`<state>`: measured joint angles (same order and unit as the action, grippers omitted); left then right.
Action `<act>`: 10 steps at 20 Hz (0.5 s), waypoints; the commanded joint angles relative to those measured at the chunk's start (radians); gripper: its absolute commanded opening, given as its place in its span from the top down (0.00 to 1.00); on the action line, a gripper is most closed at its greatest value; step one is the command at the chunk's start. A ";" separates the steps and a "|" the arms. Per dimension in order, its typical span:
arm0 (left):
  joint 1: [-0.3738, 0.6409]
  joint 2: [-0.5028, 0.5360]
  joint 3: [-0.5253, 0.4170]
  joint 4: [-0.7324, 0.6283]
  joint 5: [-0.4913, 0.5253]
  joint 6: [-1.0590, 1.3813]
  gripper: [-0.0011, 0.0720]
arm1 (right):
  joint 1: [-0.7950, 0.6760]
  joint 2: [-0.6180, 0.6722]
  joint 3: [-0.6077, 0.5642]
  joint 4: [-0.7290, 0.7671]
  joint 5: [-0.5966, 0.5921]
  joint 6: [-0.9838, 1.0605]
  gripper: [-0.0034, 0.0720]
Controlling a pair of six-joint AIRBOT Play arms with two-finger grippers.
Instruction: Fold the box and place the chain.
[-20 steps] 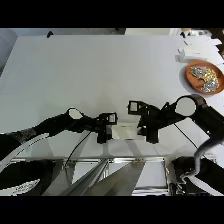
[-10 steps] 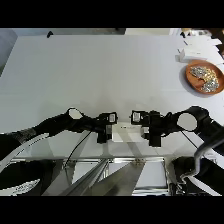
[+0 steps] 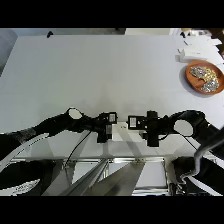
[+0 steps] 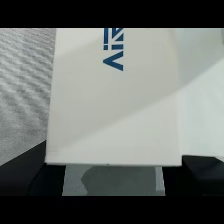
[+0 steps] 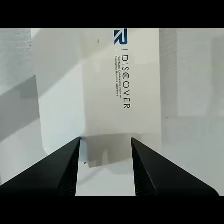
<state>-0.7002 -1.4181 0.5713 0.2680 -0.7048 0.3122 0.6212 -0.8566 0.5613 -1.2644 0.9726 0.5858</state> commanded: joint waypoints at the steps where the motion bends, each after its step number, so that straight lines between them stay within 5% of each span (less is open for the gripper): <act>1: 0.000 0.000 0.001 0.001 -0.003 0.002 0.83 | 0.007 0.005 0.000 0.001 -0.011 0.002 0.53; 4: 0.000 0.000 0.000 0.002 -0.003 0.002 0.83 | 0.051 0.023 0.000 0.124 -0.040 -0.077 0.53; 10: 0.000 0.000 0.000 0.001 -0.003 0.002 0.83 | 0.078 -0.019 -0.006 0.036 -0.061 -0.036 0.49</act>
<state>-0.7006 -1.4181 0.5713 0.2703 -0.7101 0.3153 0.6880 -0.8642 0.5583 -1.2198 0.9134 0.5423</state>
